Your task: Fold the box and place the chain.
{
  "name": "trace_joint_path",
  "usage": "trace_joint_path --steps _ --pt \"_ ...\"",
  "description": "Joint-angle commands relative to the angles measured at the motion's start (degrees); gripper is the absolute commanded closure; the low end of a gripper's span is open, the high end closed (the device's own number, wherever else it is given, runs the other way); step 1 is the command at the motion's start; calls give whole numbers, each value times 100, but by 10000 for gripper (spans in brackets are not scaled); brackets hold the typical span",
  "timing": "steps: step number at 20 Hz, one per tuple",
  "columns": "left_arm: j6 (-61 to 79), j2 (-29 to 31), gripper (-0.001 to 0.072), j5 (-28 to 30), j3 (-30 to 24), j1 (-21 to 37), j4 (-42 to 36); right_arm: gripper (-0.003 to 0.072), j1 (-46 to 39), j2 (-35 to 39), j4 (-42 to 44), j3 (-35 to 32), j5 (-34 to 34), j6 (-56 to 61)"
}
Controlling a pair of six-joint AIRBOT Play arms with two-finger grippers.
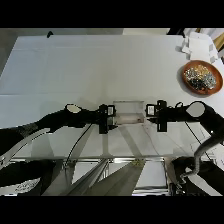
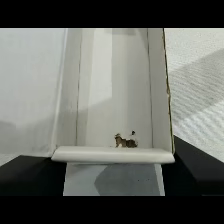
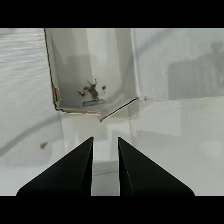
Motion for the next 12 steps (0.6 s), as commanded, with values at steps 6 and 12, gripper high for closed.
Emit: trace_joint_path --steps 6,12 --pt "2 4 575 2 4 2 2 537 68 -273 654 -2 -317 -750" --pt "2 4 575 2 4 2 2 541 540 -498 525 -2 -372 -748"
